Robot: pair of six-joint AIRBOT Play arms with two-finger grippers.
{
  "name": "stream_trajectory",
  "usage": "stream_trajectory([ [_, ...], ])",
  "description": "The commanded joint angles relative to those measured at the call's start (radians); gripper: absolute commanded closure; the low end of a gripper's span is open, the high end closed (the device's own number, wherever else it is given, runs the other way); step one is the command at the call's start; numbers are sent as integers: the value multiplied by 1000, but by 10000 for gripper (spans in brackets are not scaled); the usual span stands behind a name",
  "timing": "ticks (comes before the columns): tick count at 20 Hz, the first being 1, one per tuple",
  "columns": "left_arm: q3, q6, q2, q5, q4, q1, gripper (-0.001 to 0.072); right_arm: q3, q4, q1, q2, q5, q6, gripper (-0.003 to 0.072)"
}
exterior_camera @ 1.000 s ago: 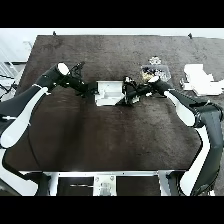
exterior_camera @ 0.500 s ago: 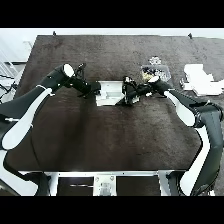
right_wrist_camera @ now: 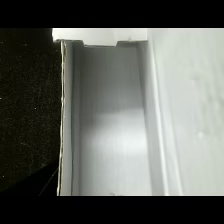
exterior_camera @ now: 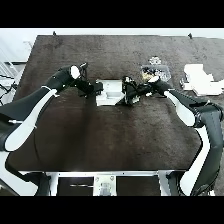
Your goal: Fold the box and place the chain.
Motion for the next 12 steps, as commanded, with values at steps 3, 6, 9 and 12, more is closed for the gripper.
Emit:
stream_trajectory([
  [3,50,-63,-35,-63,95,-14,340,0,0,1,0,0,0,205],
  [6,62,-64,-42,-71,100,-14,340,0,0,1,0,0,0,205],
  [9,62,-64,-44,-67,105,-24,340,0,0,1,0,0,0,205],
  [12,117,-68,-78,-115,116,-36,340,0,0,1,0,0,0,205],
])
